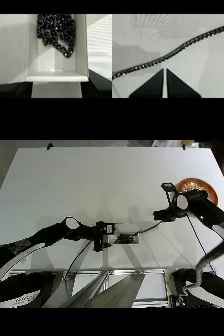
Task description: Fold the box and place the chain.
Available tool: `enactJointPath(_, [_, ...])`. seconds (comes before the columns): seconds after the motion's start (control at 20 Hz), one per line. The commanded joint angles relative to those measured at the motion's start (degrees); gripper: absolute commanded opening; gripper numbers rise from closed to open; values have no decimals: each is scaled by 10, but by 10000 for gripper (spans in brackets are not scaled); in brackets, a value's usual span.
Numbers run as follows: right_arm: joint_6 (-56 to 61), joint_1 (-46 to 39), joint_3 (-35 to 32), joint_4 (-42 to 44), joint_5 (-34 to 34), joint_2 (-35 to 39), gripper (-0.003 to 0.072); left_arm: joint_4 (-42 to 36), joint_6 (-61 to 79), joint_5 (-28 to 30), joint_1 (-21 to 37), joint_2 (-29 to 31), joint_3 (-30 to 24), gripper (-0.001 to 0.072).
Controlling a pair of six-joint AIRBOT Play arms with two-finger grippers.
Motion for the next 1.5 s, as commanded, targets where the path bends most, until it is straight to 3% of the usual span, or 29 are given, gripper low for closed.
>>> enactJointPath(0.0, [-2,0,-6,0,-7,8,258,0,0,0,0,0,0,205])
enactJointPath(0.05, [-2,0,-11,0,-19,2,332,0,0,0,0,0,0,205])
enactJointPath(0.45, [-2,-3,-24,1,-46,-69,331,0,0,0,0,0,0,205])
enactJointPath(0.6, [0,-3,-24,1,-50,-76,245,0,0,0,0,0,0,205])
enactJointPath(0.75, [0,-3,-24,10,-46,-89,229,0,0,0,0,0,0,205])
enactJointPath(0.85, [-1,-3,-24,17,-43,-89,53,0,0,0,0,0,0,205])
enactJointPath(0.95, [-20,-3,-24,17,-28,-84,16,0,0,0,0,0,0,205])
enactJointPath(1.15, [-31,-1,-25,15,-13,-25,16,0,0,0,0,0,0,205])
enactJointPath(1.45, [-35,68,-30,45,30,152,16,0,0,0,0,0,0,205])
